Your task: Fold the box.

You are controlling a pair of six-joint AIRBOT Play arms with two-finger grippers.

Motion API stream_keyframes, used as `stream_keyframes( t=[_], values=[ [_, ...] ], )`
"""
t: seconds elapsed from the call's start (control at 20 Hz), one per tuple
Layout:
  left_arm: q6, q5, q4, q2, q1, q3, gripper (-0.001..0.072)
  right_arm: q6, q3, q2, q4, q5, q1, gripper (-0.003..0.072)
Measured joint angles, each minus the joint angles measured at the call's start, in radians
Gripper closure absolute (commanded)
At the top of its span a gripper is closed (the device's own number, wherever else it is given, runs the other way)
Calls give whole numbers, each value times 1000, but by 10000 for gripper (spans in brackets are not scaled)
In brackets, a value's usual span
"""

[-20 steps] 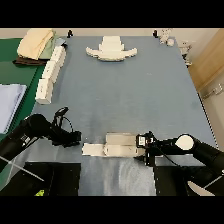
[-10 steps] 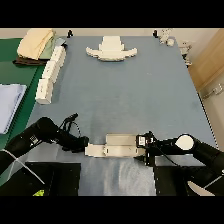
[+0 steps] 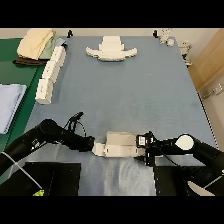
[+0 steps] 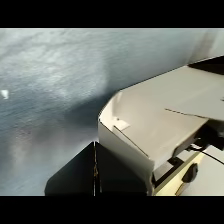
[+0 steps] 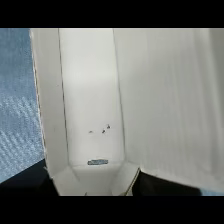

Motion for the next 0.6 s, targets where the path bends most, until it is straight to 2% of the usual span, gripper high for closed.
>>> stream_keyframes(
  t=[0.3,0.35,0.4,0.45,0.6],
  values=[
    [-15,8,-47,56,-13,6,680,0,0,0,0,0,0,161],
    [-13,8,-59,59,-18,7,414,0,0,0,0,0,0,160],
    [-11,8,-66,61,-23,7,215,0,0,0,0,0,0,161],
    [-11,8,-74,62,-26,7,238,0,0,0,0,0,0,160],
    [-8,5,-86,65,-33,8,238,0,0,0,0,0,0,160]
  ],
)
